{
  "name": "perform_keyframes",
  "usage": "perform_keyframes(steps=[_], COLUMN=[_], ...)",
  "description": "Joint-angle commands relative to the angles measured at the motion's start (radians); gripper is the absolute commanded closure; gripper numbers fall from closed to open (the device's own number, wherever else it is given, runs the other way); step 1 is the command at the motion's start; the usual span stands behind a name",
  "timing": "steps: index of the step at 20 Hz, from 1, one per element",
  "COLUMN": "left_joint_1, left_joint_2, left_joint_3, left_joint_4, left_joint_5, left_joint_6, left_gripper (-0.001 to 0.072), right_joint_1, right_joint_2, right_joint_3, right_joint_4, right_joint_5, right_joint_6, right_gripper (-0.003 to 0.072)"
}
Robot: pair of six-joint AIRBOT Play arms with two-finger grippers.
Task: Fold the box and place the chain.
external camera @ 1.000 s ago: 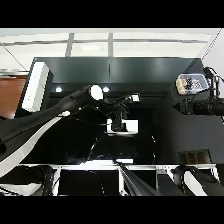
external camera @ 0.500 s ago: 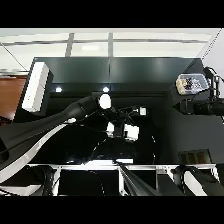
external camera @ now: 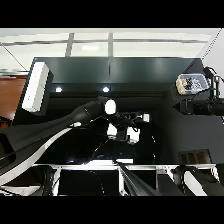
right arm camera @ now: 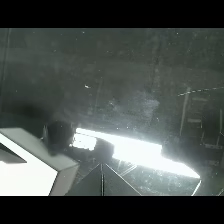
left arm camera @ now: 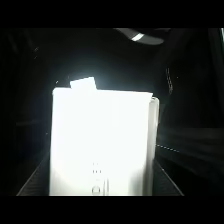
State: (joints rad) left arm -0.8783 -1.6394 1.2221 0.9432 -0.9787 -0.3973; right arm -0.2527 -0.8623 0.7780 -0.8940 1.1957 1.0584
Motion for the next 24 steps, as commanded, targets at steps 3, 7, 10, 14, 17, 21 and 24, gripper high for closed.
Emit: perform_keyframes(steps=[3,7,10,14,17,21,24], left_joint_1=[-0.048,-0.048,-0.029,0.092,0.252,0.537,0.801], left_joint_2=[-0.022,-0.014,0.023,0.108,0.196,0.373,0.494], left_joint_3=[0.001,0.001,0.001,0.000,-0.036,-0.183,-0.321], left_joint_4=[0.105,0.184,0.297,0.434,0.542,0.566,0.566], left_joint_5=[0.106,0.118,0.086,-0.071,-0.201,-0.253,-0.251], left_joint_6=[-0.093,-0.223,-0.328,-0.560,-0.746,-0.900,-0.969], left_gripper=[0.0001,0.0326,0.0435,0.0438,0.0438,0.0438,0.0438], right_joint_1=[-0.001,-0.001,-0.001,-0.001,-0.001,-0.001,-0.001], right_joint_2=[0.001,0.000,0.000,0.001,0.000,0.000,0.000], right_joint_3=[0.000,0.000,0.000,0.000,0.000,0.000,0.000], right_joint_4=[0.000,0.000,0.000,0.000,0.000,0.000,0.000], right_joint_5=[0.000,0.000,0.001,0.001,0.001,0.001,0.000], right_joint_6=[0.001,0.001,0.001,0.001,0.000,0.000,0.000], right_gripper=[0.0663,0.0663,0.0663,0.0663,0.0663,0.0663,0.0663])
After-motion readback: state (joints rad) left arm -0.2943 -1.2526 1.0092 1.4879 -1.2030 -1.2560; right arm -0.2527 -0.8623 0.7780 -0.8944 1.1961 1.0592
